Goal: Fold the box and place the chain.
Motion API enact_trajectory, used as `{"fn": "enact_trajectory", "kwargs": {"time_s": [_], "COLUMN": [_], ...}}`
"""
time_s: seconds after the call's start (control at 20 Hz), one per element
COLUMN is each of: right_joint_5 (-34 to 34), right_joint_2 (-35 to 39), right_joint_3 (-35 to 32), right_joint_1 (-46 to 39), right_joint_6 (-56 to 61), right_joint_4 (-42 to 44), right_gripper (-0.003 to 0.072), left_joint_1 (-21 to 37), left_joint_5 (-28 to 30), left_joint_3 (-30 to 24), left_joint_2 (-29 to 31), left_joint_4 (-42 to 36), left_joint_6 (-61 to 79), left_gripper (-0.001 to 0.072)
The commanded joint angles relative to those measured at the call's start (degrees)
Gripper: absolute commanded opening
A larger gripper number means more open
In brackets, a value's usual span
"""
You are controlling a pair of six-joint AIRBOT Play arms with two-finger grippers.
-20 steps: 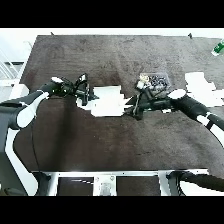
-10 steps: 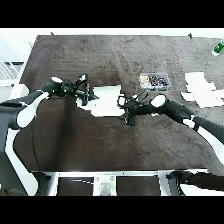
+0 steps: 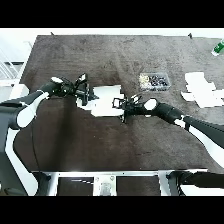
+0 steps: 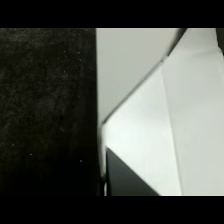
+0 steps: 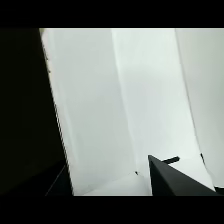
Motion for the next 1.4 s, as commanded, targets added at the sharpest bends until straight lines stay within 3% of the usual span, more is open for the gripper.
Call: {"fn": "enact_trajectory", "kwargs": {"time_s": [0.0, 0.4, 0.85, 1.1, 1.35], "right_joint_5": [-3.7, -4.7, 1.8, 3.8, 5.2], "right_joint_2": [1.4, 1.2, -2.8, -3.1, -3.2], "right_joint_3": [0.2, 3.9, 8.9, 10.0, 11.1], "right_joint_1": [0.4, -0.7, -3.4, -5.7, -7.2], "right_joint_6": [0.0, -0.1, -0.7, -1.6, -1.8], "right_joint_4": [2.6, 2.6, 2.0, 2.2, 2.2], "right_gripper": [0.0556, 0.0556, 0.0556, 0.0617, 0.0617], "left_joint_1": [0.0, 0.0, 0.0, 0.0, 0.0], "left_joint_5": [0.0, 0.0, 0.0, 0.0, -0.1], "left_joint_3": [0.0, 0.0, 0.0, 0.0, 0.0], "left_joint_2": [0.0, 0.0, 0.0, 0.0, 0.0], "left_joint_4": [-0.1, -0.1, -0.1, -0.1, -0.1], "left_joint_6": [0.0, 0.0, 0.0, 0.0, 0.0], "left_gripper": [0.0021, 0.0021, 0.0020, 0.0021, 0.0021]}}
